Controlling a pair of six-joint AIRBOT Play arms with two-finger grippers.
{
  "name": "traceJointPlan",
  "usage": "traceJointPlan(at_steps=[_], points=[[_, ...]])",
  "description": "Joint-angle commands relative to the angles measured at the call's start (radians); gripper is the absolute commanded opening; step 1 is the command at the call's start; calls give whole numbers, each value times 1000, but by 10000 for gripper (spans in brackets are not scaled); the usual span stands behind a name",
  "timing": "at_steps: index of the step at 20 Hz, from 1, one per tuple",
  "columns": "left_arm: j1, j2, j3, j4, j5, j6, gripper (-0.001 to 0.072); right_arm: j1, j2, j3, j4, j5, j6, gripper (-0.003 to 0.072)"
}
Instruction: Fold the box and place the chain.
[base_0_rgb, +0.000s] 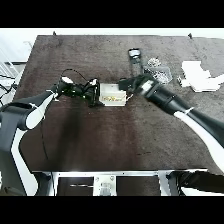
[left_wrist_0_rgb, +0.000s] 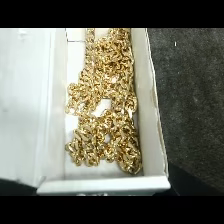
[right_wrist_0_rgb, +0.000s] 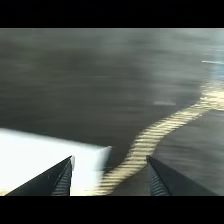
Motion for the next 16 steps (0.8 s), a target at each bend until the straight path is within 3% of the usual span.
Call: traceJointPlan(at_steps=[1, 4, 7, 11, 16], points=[[0, -1, 0, 0, 0, 0, 491, -191, 6, -38, 6, -23, -21, 549], [0, -1, 0, 0, 0, 0, 490, -375, -73, -65, 185, -286, -34, 566], [0, -1, 0, 0, 0, 0, 491, -447, -181, -54, 397, -517, -114, 566], [0, -1, 0, 0, 0, 0, 490, -421, -321, 16, 524, -542, -190, 566], [0, -1, 0, 0, 0, 0, 491, -414, -444, 106, 527, -553, -189, 563]])
